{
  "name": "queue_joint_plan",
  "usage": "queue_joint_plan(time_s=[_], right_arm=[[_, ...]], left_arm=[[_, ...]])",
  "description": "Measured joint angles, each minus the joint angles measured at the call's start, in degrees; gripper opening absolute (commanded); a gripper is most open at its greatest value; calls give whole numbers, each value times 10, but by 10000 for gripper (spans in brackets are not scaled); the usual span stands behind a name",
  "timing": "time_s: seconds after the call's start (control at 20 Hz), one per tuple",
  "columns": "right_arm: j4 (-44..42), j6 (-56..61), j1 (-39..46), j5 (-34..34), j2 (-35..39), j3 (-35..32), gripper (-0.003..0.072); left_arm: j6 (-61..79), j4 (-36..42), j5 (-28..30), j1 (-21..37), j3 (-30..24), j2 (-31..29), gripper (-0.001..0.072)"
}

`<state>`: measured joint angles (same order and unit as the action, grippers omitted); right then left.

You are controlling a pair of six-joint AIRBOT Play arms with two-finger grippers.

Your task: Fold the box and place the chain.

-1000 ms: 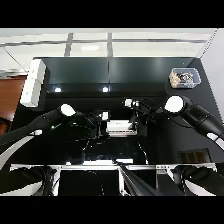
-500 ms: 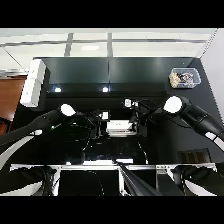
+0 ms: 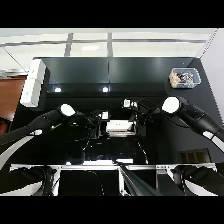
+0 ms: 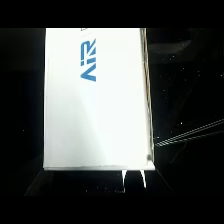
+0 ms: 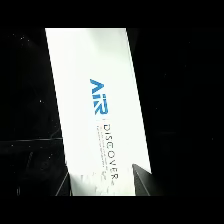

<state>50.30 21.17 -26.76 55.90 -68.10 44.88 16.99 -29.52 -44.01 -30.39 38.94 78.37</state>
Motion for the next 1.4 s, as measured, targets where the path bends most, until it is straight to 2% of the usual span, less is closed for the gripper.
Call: queue_joint_plan(time_s=[0.75, 0.8, 0.85, 1.05, 1.1, 1.15, 1.35, 1.4], right_arm=[[13, 12, -3, -3, 54, 0, 432], [14, 12, -3, -3, 59, 0, 414], [14, 12, -3, -3, 64, 0, 321], [21, 12, -4, 9, 73, 1, 295], [26, 13, -4, 14, 75, 1, 270], [31, 16, -5, 16, 75, 1, 197], [42, 25, -5, 23, 76, 1, 197], [44, 28, -6, 22, 76, 1, 161]], left_arm=[[2, 0, 1, 0, 0, 0, 487], [2, 0, 1, 0, 0, 0, 487], [2, 0, 1, 0, 0, 0, 487], [1, 0, 1, 0, 0, 0, 486], [1, 0, 1, 0, 0, 0, 487], [1, 0, 1, 0, 0, 0, 486], [0, 0, 1, 0, 0, 0, 487], [0, 0, 0, 0, 0, 0, 487]])
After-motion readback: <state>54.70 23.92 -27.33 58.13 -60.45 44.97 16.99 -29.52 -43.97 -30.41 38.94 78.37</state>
